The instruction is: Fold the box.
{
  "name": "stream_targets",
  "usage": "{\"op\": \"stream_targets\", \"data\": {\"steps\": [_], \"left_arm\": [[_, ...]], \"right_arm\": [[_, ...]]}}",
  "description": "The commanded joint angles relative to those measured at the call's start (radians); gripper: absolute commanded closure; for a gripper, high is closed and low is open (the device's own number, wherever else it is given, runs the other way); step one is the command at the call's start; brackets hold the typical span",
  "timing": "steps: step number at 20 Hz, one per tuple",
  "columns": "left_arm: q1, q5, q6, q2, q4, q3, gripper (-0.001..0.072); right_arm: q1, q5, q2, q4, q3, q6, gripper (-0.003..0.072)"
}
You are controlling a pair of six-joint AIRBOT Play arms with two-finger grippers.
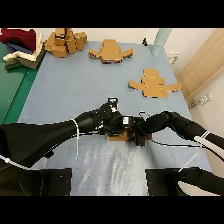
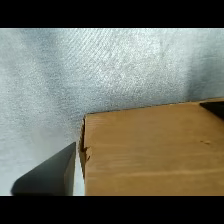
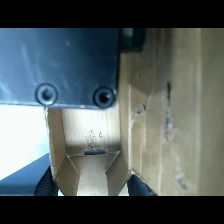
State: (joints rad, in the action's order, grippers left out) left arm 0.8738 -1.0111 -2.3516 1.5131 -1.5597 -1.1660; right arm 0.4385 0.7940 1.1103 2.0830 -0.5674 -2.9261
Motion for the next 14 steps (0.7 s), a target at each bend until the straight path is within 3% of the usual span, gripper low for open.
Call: {"op": "stream_targets", "data": {"steps": [1, 6, 7, 8, 14], "left_arm": [[-0.001, -0.002, 0.002, 0.009, -0.012, -0.002, 0.0482], [0.0, -0.003, -0.023, 0.029, -0.012, -0.002, 0.0482], [0.0, -0.003, -0.027, 0.031, -0.012, -0.002, 0.0653], [0.0, -0.001, -0.024, 0.033, -0.012, -0.002, 0.0698], [0.008, -0.012, -0.021, 0.035, -0.011, -0.003, 0.0696]], "right_arm": [[0.0, 0.001, 0.0, 0.0, 0.0, 0.001, 0.0189], [0.0, 0.001, 0.0, 0.0, 0.0, 0.001, 0.019], [0.0, 0.001, 0.0, 0.0, 0.0, 0.001, 0.0189], [0.0, 0.001, 0.0, 0.0, 0.0, 0.001, 0.0189], [0.0, 0.001, 0.0, 0.0, 0.0, 0.001, 0.0189]]}}
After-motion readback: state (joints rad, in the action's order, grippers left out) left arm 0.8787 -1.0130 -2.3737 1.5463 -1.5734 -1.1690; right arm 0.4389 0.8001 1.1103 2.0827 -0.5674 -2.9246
